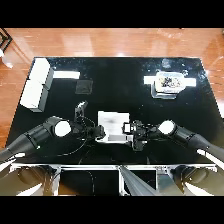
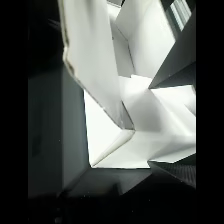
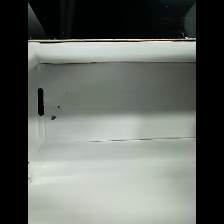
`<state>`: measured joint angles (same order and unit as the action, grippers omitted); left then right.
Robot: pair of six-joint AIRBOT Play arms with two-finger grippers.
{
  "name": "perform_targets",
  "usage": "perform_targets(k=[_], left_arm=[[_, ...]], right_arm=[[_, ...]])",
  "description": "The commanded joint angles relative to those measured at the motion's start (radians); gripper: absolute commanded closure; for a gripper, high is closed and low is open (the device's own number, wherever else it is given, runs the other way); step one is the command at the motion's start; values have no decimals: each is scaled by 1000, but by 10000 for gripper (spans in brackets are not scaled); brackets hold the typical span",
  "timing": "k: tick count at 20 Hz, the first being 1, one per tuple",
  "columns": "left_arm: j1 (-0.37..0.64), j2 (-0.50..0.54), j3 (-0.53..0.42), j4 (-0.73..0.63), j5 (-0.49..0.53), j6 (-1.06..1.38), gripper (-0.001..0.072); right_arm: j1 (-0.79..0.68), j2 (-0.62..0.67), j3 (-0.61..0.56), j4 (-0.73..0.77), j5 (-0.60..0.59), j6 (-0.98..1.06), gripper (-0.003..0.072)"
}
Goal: Fold the box and place the chain.
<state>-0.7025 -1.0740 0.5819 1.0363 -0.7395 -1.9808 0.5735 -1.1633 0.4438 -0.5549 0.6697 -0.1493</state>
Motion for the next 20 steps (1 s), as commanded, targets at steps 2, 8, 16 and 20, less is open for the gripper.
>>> perform_targets(k=[2, 8, 16, 20], left_arm=[[-9, -15, 3, 53, 8, -72, 153], [-125, -89, 80, 246, -33, -236, 153], [-192, -214, 225, 456, -224, -358, 214], [-201, -236, 279, 482, -275, -360, 214]], right_arm=[[1, -1, 0, 0, 0, 0, 318], [1, -1, 0, 0, 0, 0, 319], [1, -1, 0, 0, 0, 0, 319], [1, -1, 0, 0, 0, 0, 318]])
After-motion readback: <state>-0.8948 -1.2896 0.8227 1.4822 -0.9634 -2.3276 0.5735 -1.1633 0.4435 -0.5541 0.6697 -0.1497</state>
